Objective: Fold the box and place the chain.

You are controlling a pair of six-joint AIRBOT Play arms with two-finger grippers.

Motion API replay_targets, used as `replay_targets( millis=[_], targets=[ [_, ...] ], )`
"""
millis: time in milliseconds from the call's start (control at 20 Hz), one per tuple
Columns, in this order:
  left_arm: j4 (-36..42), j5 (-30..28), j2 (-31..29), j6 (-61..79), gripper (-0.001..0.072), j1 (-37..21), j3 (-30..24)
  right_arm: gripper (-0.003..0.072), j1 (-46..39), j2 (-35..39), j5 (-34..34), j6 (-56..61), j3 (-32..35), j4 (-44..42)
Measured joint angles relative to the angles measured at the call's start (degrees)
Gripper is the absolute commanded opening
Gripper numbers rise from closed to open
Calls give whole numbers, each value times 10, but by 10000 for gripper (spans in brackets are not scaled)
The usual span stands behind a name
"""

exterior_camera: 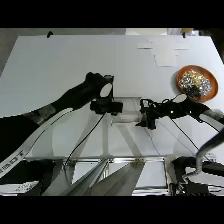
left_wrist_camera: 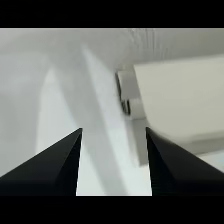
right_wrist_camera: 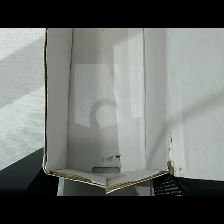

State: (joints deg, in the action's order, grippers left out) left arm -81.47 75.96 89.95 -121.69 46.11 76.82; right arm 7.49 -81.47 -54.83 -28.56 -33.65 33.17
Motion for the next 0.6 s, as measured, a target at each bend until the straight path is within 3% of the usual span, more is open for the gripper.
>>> replay_targets(
  millis=[50,150,250,450,600],
  targets=[
    [0,17,-15,46,712,-6,-3,411,0,0,0,0,0,0],
    [5,38,-54,179,697,-21,-27,411,0,0,0,0,0,0],
    [21,21,-104,359,696,-38,-80,411,0,0,0,0,0,0],
    [132,-115,-198,797,695,-89,-233,411,0,0,0,0,0,0],
    [242,-205,-204,1055,697,-132,-312,411,0,0,0,0,0,0]
  ],
)
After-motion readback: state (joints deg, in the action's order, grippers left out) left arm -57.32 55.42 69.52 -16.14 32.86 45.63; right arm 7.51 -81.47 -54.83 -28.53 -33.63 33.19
